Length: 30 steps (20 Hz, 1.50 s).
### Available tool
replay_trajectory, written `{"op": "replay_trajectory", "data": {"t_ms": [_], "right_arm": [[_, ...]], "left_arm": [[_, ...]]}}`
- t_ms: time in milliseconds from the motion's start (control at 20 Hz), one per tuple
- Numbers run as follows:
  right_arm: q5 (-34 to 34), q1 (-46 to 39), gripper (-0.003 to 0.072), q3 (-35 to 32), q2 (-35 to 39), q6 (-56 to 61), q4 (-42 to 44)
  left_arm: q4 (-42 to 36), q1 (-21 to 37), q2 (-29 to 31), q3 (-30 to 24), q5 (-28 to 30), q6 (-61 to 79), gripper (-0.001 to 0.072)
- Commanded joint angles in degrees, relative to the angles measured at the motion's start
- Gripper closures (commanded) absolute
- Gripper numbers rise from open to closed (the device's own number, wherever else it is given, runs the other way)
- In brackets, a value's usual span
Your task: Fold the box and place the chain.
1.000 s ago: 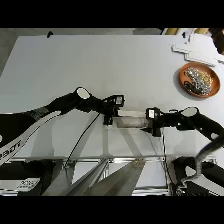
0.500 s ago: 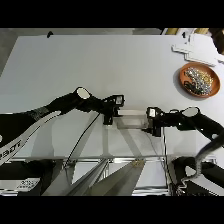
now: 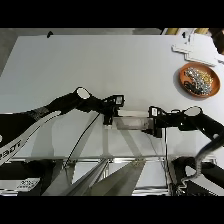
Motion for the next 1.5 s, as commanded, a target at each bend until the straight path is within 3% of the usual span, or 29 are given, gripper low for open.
{"op": "replay_trajectory", "data": {"t_ms": [0,300,400,500,600,1450], "right_arm": [[-2.25,-0.04,-0.0003,0.04,0.04,-1.49,0.74],[-4.59,2.12,0.0075,0.02,-1.64,-1.51,0.33],[-5.2,3.41,0.0177,0.02,-2.03,-1.51,0.33],[-5.49,3.39,0.0195,0.02,-2.03,-1.49,0.07],[-5.4,3.39,0.0292,0.02,-2.03,-1.46,0.09],[-5.22,3.41,0.0289,0.02,-2.03,-1.49,0.07]], "left_arm": [[0.0,0.0,-0.02,0.02,0.04,0.0,0.07],[0.0,0.0,-0.02,0.02,0.04,0.0,0.07],[0.0,0.0,-0.02,0.02,0.02,0.0,0.07],[0.0,0.0,-0.02,0.02,0.04,0.0,0.07],[0.0,0.0,-0.02,0.02,0.04,0.0,0.07],[0.0,0.0,-0.02,0.02,0.04,0.0,0.07]]}}
